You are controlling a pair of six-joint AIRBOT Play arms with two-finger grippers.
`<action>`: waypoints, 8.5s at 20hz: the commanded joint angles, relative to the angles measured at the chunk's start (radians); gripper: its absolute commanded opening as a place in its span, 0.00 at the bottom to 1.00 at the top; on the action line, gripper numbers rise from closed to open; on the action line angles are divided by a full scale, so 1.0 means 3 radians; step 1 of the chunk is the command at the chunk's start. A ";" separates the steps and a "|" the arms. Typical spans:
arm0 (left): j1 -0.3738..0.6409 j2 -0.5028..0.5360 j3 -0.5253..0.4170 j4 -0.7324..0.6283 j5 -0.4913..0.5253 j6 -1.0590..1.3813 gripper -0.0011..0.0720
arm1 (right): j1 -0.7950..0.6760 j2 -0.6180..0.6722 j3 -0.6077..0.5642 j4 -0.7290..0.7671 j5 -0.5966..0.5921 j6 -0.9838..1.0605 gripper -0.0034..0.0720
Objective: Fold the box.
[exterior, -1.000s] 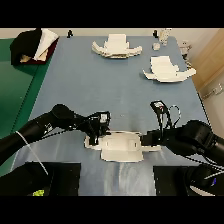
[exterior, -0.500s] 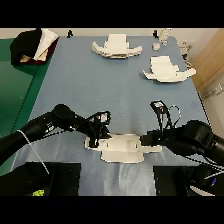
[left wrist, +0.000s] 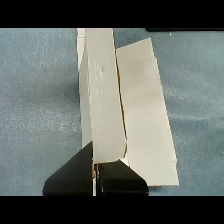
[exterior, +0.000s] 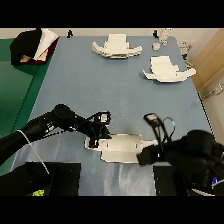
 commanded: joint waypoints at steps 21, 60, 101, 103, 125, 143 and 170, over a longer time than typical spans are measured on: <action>-0.0004 -0.0003 0.0000 0.0003 0.0004 -0.0001 0.03 | 0.1380 -0.1001 0.0004 -0.2276 0.0200 0.0182 0.82; -0.0004 -0.0003 0.0000 0.0003 0.0006 -0.0001 0.03 | -0.1259 -0.0304 -0.0575 0.0969 0.1221 -0.5132 1.00; -0.0004 -0.0003 0.0000 0.0003 0.0005 -0.0001 0.03 | -0.1260 -0.0430 -0.0750 0.1118 0.1451 -0.5562 0.99; -0.0004 -0.0003 0.0000 0.0003 0.0005 -0.0001 0.03 | -0.1260 -0.0431 -0.0750 0.1118 0.1451 -0.5562 0.99; -0.0004 -0.0003 0.0000 0.0001 0.0006 -0.0001 0.03 | -0.1282 -0.0439 -0.0752 0.1134 0.1485 -0.5779 0.99; -0.0004 -0.0003 0.0000 0.0003 0.0005 -0.0001 0.03 | -0.1741 -0.0734 -0.0745 0.1868 0.1150 -0.6733 0.99; -0.0004 -0.0003 0.0000 0.0001 0.0005 0.0000 0.03 | -0.1734 -0.0811 -0.0744 0.1779 0.1197 -0.6733 0.91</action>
